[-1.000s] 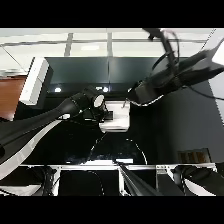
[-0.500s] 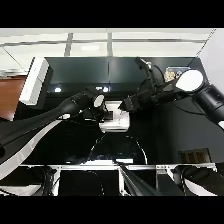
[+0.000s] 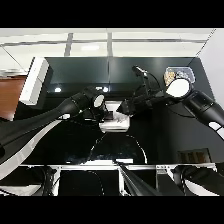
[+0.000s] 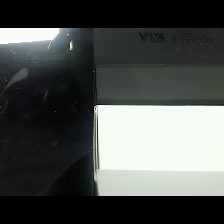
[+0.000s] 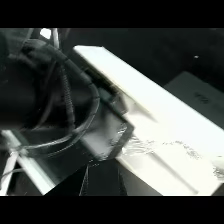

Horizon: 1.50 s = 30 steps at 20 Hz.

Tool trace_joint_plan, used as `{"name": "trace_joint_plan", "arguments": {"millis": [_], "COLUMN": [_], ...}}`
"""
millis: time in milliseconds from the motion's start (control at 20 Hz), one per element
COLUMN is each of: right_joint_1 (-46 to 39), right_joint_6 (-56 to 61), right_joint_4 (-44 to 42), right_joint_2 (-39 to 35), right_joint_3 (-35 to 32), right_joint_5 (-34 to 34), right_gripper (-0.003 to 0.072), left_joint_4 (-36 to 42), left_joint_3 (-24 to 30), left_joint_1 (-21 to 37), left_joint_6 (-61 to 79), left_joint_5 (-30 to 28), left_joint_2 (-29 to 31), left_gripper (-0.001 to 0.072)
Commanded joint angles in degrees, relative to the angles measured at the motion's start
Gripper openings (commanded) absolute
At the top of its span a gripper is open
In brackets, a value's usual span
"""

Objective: Fold the box and place the chain.

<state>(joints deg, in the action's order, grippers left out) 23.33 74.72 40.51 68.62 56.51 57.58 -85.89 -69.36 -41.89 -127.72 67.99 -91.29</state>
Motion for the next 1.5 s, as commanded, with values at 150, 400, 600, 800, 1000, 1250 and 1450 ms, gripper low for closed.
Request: {"name": "trace_joint_plan", "arguments": {"millis": [150, 400, 600, 800, 1000, 1250, 1450], "right_joint_1": [-15.6, -27.7, -33.4, -34.6, -33.6, -31.0, -30.0], "right_joint_6": [1.1, 18.0, 30.2, 30.6, 21.6, 17.3, 14.6], "right_joint_4": [4.0, 29.4, 31.3, 28.1, 18.5, 15.5, 15.5], "right_joint_2": [0.1, 1.7, 7.7, 13.7, 18.9, 21.8, 21.7], "right_joint_3": [-0.1, -0.1, 0.9, 4.5, 4.5, 4.5, 4.6], "right_joint_5": [1.1, -15.6, -22.3, -19.2, -20.5, -25.4, -25.4], "right_gripper": [0.0234, 0.0633, 0.0709, 0.0669, 0.0668, 0.0471, 0.0020], "left_joint_4": [0.0, -0.2, -0.2, -0.1, -0.2, -0.2, -0.1], "left_joint_3": [0.0, 0.0, 0.0, 0.0, 0.0, 0.0, 0.0], "left_joint_1": [0.0, 0.0, 0.0, 0.0, 0.0, 0.0, 0.0], "left_joint_6": [0.0, 0.0, 0.0, 0.0, 0.0, 0.0, 0.0], "left_joint_5": [0.0, -0.2, -0.2, -0.2, -0.2, 0.0, 0.0], "left_joint_2": [0.0, 0.0, 0.0, 0.0, 0.0, 0.0, 0.0], "left_gripper": [0.0031, 0.0031, 0.0031, 0.0031, 0.0031, 0.0030, 0.0031]}}
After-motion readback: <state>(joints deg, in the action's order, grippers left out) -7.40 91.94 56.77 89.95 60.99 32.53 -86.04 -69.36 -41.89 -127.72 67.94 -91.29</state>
